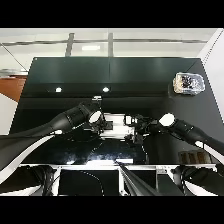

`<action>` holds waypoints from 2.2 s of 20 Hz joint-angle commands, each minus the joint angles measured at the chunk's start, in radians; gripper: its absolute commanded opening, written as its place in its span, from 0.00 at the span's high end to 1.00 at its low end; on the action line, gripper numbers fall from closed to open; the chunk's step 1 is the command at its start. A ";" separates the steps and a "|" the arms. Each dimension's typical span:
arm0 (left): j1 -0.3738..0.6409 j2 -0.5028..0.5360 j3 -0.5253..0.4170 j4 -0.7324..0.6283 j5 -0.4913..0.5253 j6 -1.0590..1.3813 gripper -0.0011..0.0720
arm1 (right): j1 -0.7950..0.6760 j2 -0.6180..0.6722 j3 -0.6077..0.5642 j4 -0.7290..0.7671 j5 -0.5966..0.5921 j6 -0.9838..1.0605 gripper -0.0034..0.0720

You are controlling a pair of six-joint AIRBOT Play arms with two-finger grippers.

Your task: Fold the box and place the chain.

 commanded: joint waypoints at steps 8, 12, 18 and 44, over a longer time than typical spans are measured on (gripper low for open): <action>0.000 0.000 0.001 0.015 -0.002 0.000 0.95 | -0.042 0.145 0.001 -0.291 0.100 0.209 0.01; 0.000 0.000 0.001 0.014 0.001 0.000 0.95 | -0.039 0.134 0.001 -0.279 0.088 0.167 0.02; 0.000 0.000 0.001 0.011 0.000 0.000 0.95 | -0.039 0.087 0.001 -0.166 0.033 0.102 0.34; 0.000 0.000 0.001 0.008 -0.003 0.000 0.95 | 0.108 0.011 0.001 0.051 -0.109 0.149 0.45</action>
